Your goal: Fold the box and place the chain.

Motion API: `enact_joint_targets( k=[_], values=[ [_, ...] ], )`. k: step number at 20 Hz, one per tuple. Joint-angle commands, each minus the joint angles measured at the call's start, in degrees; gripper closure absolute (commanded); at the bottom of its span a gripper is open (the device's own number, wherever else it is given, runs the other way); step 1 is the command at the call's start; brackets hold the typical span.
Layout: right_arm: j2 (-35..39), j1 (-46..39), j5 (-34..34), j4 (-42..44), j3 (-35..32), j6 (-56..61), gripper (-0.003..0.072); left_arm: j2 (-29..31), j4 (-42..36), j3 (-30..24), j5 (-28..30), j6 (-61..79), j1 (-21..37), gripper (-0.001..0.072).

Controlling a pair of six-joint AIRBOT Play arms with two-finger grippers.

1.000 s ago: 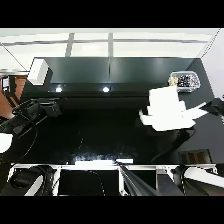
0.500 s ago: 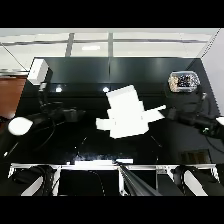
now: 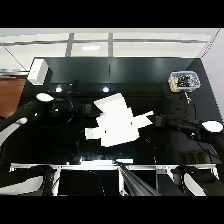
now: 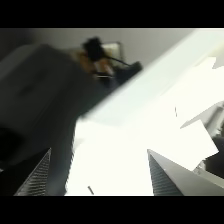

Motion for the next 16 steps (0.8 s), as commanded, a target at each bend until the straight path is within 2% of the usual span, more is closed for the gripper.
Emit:
enact_joint_targets(
  k=[1, 6, 8, 10, 11, 12, 14, 15, 16],
  values=[
    [0.09, 0.72, -0.52, 0.31, -0.17, 0.24, 0.0674, -9.29, -2.89, 5.29, -7.61, 3.69, -0.74, 0.0012],
    [0.09, 0.72, -0.50, 0.31, -0.17, 0.24, 0.0675, -17.40, -2.51, 10.10, -19.87, 7.89, -1.49, 0.0026],
    [0.09, 0.72, -0.50, 0.31, -0.17, 0.22, 0.0674, -18.49, -0.72, 11.45, -22.82, 9.97, -1.49, 0.0195],
    [0.09, 0.72, -0.52, 0.26, -0.17, 0.24, 0.0674, -18.58, 3.45, 12.66, -22.86, 10.34, -2.03, 0.0259],
    [0.09, 0.72, -0.55, 0.15, -0.17, 0.22, 0.0674, -18.58, 5.86, 13.25, -22.84, 10.38, -2.47, 0.0331],
    [0.09, 0.72, -0.52, -0.04, -0.17, 0.22, 0.0675, -18.58, 8.02, 13.97, -22.67, 10.38, -3.23, 0.0359],
    [0.09, 0.72, -0.52, -0.11, -0.17, 0.22, 0.0675, -18.58, 8.59, 14.71, -22.21, 10.99, -4.81, 0.0367],
    [0.09, 0.72, -0.50, -0.11, -0.17, 0.22, 0.0674, -18.58, 8.74, 15.13, -22.03, 12.17, -5.35, 0.0458],
    [0.09, 0.72, -0.48, -0.11, -0.17, 0.22, 0.0674, -18.58, 8.79, 15.45, -21.77, 12.55, -5.64, 0.0492]
  ],
)
